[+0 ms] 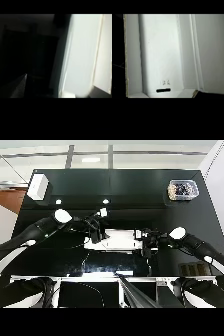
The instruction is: Fold the box and place the chain.
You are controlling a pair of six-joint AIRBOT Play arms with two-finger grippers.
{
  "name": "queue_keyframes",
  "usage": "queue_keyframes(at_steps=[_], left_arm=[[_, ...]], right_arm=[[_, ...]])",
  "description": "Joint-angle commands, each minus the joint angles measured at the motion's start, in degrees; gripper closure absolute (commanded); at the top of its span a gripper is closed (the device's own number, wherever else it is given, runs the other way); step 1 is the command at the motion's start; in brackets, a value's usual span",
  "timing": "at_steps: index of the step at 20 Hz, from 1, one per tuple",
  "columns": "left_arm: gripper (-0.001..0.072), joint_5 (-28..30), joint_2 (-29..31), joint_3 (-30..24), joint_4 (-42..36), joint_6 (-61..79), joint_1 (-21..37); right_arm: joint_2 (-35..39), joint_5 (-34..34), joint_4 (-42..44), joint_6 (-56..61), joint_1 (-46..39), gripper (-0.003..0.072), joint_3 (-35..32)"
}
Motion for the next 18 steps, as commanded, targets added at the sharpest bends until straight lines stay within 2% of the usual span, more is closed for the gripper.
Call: queue_keyframes(at_steps=[1, 3, 5, 7, 8, 10, 12, 14, 18], left_arm=[[0.0069, -2.3, 5.2, 0.1, 7.4, -10.2, 2.7], [0.0069, -2.4, 8.4, 0.1, 12.2, -19.8, 4.1], [0.0071, -4.1, 11.5, 0.1, 12.6, -27.8, 5.9], [0.0098, -9.6, 13.3, 0.1, 10.9, -33.1, 7.0], [0.0195, -13.6, 13.6, 0.1, 9.8, -35.2, 7.1], [0.0694, -22.7, 13.2, 0.0, 5.9, -37.0, 6.6], [0.0688, -26.1, 13.1, -0.5, 1.7, -37.9, 4.9], [0.0687, -21.1, 13.1, -1.8, -2.0, -37.9, 1.6], [0.0686, -1.3, 11.8, -3.4, -4.0, -37.8, -4.8]], right_arm=[[0.0, 0.0, 0.0, 0.0, 0.1, 0.0207, 0.0], [0.0, 0.0, 0.0, 0.0, 0.1, 0.0207, 0.0], [0.0, 0.0, 0.0, 0.0, 0.1, 0.0207, 0.0], [0.0, 0.0, 0.0, 0.0, 0.1, 0.0207, 0.0], [0.0, 0.0, 0.0, 0.0, 0.1, 0.0207, 0.0], [0.0, 0.0, 0.0, 0.0, 0.1, 0.0207, 0.0], [0.0, 0.0, 0.0, 0.0, 0.1, 0.0207, 0.0], [0.0, 0.0, 0.0, 0.0, 0.1, 0.0207, 0.0], [0.0, 0.0, 0.0, 0.0, 0.1, 0.0207, 0.0]])
